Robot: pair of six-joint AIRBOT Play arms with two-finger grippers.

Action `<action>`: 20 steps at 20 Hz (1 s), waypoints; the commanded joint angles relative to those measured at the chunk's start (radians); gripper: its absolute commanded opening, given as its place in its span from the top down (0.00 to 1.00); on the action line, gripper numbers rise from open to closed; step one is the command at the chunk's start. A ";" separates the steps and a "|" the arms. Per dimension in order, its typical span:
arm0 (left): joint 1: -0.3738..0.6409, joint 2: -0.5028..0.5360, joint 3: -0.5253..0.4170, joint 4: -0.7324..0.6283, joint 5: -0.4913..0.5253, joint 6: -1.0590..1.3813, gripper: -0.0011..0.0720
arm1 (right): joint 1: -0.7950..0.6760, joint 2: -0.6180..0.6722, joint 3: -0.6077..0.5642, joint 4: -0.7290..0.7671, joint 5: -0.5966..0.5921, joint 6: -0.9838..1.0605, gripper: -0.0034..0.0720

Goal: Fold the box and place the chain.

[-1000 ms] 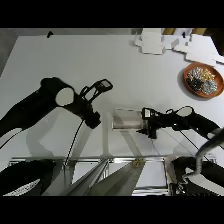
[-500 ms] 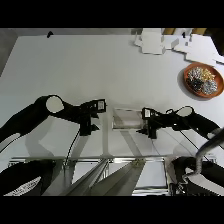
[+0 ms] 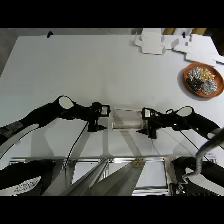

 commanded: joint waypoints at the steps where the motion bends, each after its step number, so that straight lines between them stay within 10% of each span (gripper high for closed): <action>1: -0.002 -0.044 -0.001 -0.092 0.009 0.137 0.03 | 0.000 0.001 0.001 0.000 0.000 0.000 0.43; 20: -0.058 -0.080 -0.001 -0.153 0.003 0.151 0.03 | 0.000 0.001 0.001 0.000 0.000 0.000 0.43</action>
